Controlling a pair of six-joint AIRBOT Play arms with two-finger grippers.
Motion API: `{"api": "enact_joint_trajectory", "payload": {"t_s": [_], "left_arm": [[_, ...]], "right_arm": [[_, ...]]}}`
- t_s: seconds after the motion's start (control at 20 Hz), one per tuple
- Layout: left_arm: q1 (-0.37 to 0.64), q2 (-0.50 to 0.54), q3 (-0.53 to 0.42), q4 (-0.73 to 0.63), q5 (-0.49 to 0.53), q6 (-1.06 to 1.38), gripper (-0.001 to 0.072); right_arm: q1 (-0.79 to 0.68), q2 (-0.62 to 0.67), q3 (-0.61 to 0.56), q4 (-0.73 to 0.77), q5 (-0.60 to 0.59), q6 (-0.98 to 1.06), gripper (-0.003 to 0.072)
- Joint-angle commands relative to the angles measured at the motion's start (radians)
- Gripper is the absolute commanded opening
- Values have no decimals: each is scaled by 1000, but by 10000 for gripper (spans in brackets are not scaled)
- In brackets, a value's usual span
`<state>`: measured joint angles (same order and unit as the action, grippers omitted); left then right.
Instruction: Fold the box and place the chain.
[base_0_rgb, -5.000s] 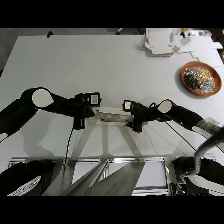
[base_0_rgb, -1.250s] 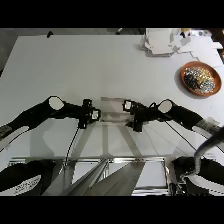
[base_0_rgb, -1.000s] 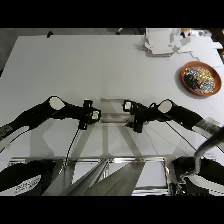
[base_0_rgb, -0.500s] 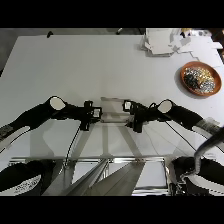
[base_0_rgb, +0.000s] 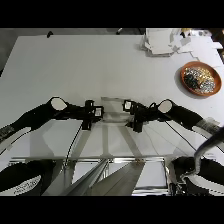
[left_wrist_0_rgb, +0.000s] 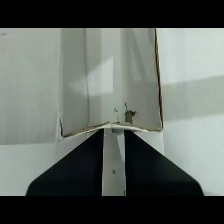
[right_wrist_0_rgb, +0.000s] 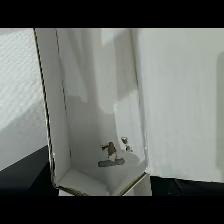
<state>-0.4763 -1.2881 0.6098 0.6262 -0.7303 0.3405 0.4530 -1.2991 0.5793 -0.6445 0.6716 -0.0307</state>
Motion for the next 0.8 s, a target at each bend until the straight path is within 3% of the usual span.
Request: {"api": "enact_joint_trajectory", "payload": {"t_s": [0.0,0.55,0.6,0.7,0.75], "left_arm": [[-29,0,1,-46,39,0,131],[-43,0,1,-50,38,-1,158],[-43,0,1,-51,38,-1,175],[-49,-2,1,-55,42,-1,299],[-55,-6,1,-63,43,-1,304]], "right_arm": [[0,1,0,0,1,0,364],[0,1,0,0,1,0,364],[0,1,0,0,1,0,364],[0,1,0,0,1,0,364],[0,1,0,0,1,0,364]]}}
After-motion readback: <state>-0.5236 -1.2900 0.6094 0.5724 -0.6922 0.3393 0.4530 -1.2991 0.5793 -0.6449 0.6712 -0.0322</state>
